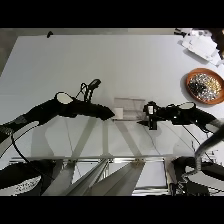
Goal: Fold the box and place the chain.
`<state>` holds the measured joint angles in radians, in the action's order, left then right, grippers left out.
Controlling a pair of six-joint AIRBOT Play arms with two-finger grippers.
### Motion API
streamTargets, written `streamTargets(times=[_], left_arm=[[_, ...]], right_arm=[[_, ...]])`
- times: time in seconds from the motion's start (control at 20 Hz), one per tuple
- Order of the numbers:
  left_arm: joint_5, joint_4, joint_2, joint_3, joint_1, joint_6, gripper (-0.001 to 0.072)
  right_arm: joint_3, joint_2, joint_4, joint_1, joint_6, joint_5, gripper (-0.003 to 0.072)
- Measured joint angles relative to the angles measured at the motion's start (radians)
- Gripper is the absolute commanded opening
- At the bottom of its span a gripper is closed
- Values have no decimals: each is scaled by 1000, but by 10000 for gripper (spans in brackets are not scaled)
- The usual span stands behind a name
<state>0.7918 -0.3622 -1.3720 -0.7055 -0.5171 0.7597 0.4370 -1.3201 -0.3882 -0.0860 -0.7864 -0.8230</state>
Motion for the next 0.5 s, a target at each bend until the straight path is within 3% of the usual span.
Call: streamTargets(times=[0.15,0.25,0.5], left_arm=[[-6,8,1,-5,-6,0,300],[-9,11,2,-7,-9,0,407],[-34,2,2,-21,-35,11,417]], right_arm=[[0,0,0,0,0,0,419],[0,0,0,0,0,0,419],[0,0,0,0,0,0,419]])
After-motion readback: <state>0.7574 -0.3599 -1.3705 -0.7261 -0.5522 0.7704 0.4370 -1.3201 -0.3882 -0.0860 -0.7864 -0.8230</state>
